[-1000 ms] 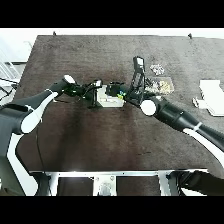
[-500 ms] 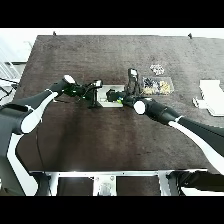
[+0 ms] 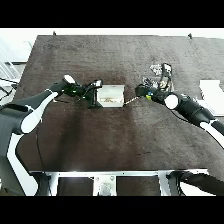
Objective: Fold the box and place the chain.
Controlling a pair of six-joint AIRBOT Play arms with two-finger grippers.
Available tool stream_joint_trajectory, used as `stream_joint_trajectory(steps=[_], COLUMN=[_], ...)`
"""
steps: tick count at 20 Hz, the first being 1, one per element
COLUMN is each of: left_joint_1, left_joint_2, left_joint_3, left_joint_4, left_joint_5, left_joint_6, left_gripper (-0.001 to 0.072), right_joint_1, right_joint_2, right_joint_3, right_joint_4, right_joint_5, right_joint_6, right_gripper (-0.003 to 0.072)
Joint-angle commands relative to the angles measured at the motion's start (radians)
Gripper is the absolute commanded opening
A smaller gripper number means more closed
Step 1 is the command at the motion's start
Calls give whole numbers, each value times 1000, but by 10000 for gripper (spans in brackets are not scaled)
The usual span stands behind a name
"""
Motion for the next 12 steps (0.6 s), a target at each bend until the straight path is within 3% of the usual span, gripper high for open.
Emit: stream_joint_trajectory(steps=[1,4,8,12], left_joint_1=[1,1,1,1], left_joint_2=[0,0,0,0], left_joint_3=[0,0,0,0], left_joint_4=[0,0,0,0], left_joint_5=[0,0,0,2], left_joint_6=[0,0,0,1], left_gripper=[467,467,467,466], right_joint_1=[-98,-103,-92,-59], right_joint_2=[-57,-163,-295,-373], right_joint_3=[-42,-13,105,190], right_joint_4=[7,34,68,114], right_joint_5=[-15,-82,-83,-82], right_joint_6=[10,10,10,10], right_gripper=[537,537,491,492])
